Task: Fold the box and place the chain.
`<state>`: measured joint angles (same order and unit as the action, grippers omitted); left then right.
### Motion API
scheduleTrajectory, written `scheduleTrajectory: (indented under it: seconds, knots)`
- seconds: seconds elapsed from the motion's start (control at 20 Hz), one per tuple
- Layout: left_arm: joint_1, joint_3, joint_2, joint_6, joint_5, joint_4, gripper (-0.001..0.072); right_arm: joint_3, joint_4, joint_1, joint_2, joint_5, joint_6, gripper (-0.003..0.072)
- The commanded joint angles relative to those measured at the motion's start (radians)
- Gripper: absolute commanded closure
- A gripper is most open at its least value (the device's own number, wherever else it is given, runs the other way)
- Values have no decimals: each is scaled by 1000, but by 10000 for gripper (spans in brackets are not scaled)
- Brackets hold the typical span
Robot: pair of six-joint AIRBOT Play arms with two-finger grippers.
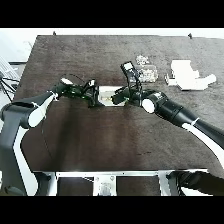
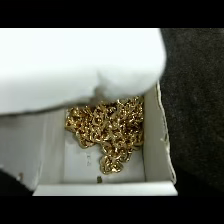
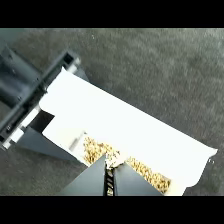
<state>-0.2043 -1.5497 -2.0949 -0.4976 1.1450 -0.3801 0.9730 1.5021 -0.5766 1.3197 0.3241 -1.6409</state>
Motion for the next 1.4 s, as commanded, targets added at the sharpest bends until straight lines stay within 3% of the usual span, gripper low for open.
scheduleTrajectory:
  seconds: [0.0,0.3,0.4,0.65,0.8,0.85,0.9,1.15,1.35]
  knots:
    - [1,-1,0,0,-1,0,177,-49,-2,4,22,-63,-1,675]
    - [1,-1,0,0,0,0,177,-48,-2,36,103,-132,-2,668]
    - [0,-1,0,0,0,0,178,-36,-2,53,103,-145,-2,503]
    - [0,-1,0,0,0,0,178,18,-10,56,73,-122,-2,490]
    - [0,-1,0,0,0,0,178,26,-7,46,-54,-52,8,490]
    - [0,-1,0,0,0,0,177,26,-4,52,-103,-32,45,465]
    - [0,-1,0,0,0,0,178,26,12,66,-152,-16,90,368]
    - [0,-1,0,0,0,0,178,40,42,229,-190,-19,273,371]
    - [1,-1,0,0,-1,0,178,118,-156,274,-72,56,520,377]
